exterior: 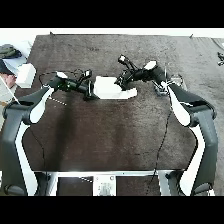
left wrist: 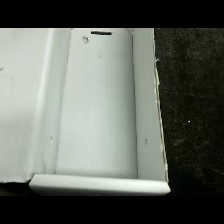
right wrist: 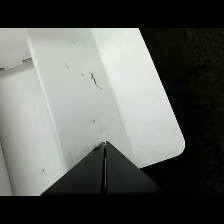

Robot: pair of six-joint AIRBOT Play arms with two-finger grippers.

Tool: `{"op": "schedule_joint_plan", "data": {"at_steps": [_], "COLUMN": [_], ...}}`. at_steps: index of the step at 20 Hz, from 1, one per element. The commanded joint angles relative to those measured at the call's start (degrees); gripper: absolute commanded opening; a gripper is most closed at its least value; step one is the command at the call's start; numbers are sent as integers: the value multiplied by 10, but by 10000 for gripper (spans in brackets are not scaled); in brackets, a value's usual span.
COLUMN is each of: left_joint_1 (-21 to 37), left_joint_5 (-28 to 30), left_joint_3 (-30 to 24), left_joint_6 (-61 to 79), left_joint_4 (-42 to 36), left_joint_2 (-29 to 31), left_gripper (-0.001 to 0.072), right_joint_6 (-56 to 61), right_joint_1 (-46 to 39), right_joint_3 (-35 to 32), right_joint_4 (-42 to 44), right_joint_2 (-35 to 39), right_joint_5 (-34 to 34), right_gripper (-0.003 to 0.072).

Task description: Fold the box and place the chain.

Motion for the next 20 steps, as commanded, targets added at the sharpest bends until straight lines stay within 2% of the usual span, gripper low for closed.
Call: {"op": "schedule_joint_plan", "data": {"at_steps": [1, 4, 6, 8, 9, 10, 11, 14, 20], "left_joint_1": [0, 0, 0, 0, 0, 0, 0, 0, 0], "left_joint_5": [0, 1, 1, 1, 1, 1, 1, 1, 1], "left_joint_3": [0, 0, 0, 0, 0, 0, 0, 0, 0], "left_joint_6": [0, 0, 0, 0, 0, 0, 0, 0, 0], "left_joint_4": [-1, -1, -1, -1, -1, -1, -1, -1, -1], "left_joint_2": [0, 0, 0, 0, 0, 0, 0, 0, 0], "left_gripper": [224, 224, 224, 224, 224, 224, 224, 224, 224], "right_joint_6": [3, 3, 24, 33, 33, 33, 33, 33, -13], "right_joint_1": [0, 0, 0, 0, 0, 0, 1, 3, 26], "right_joint_3": [10, 14, 14, 14, 14, 14, 14, 1, -64], "right_joint_4": [-11, -31, -88, -149, -169, -188, -205, -230, -231], "right_joint_2": [5, 40, 70, 100, 111, 117, 119, 118, 118], "right_joint_5": [7, 7, 12, 49, 73, 97, 123, 146, 69], "right_gripper": [-17, -17, -17, -14, 190, 533, 592, 593, 592]}}
